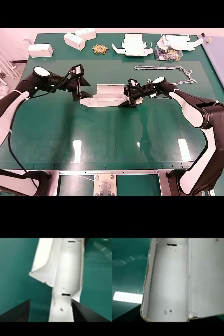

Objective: Fold the box and place the chain.

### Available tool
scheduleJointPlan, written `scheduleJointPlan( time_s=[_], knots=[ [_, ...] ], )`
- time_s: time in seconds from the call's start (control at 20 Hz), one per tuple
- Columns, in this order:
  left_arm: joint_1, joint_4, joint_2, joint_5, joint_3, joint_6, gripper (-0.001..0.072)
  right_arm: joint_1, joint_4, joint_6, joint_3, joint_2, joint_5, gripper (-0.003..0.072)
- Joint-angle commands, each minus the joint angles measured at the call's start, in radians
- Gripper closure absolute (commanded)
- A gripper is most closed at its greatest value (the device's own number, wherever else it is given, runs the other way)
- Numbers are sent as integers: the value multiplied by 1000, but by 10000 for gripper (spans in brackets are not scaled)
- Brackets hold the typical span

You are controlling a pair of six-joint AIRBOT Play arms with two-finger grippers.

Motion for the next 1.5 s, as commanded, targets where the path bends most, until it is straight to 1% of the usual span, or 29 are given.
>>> scheduleJointPlan(
  time_s=[0.0, 0.4, 0.5, 0.55, 0.6, 0.65, 0.7, 0.75, 1.0, 1.25, 1.3, 1.35, 1.45],
  knots=[
    [2, 43, -47, -52, -1, -54, 135, 0, 0, 1, 0, 0, 0, 211],
    [-37, 20, -119, -28, -1, -55, 136, 0, 0, 1, 0, 0, 0, 211],
    [-42, 23, -124, -8, -1, -54, 140, 0, 0, 1, 0, 0, 0, 211],
    [-42, 18, -126, -4, -1, -47, 236, 1, 0, 1, 0, 0, 0, 211],
    [-42, 16, -128, -4, -1, -46, 301, 0, 0, 1, 0, 0, 0, 211],
    [-42, 16, -128, -1, -1, -46, 303, 0, 0, 1, 0, 0, 0, 211],
    [-42, 16, -128, 4, -1, -46, 379, 0, 0, 1, 0, 0, 0, 211],
    [-42, 16, -128, 11, -1, -46, 417, 0, 0, 1, 0, 0, 0, 211],
    [-45, 5, -128, 31, -1, -19, 419, 0, 0, 1, 0, 0, 0, 211],
    [-84, 5, -134, 100, -1, 18, 424, 1, 0, 1, 0, 0, 0, 210],
    [-88, 4, -134, 102, -1, 21, 545, 0, 0, 1, 0, 0, 0, 211],
    [-93, 5, -134, 107, -1, 29, 598, 0, 0, 1, 0, 0, 0, 210],
    [-93, -18, -134, 104, -1, 30, 598, 1, 0, 1, 0, 0, 0, 211]
  ],
)
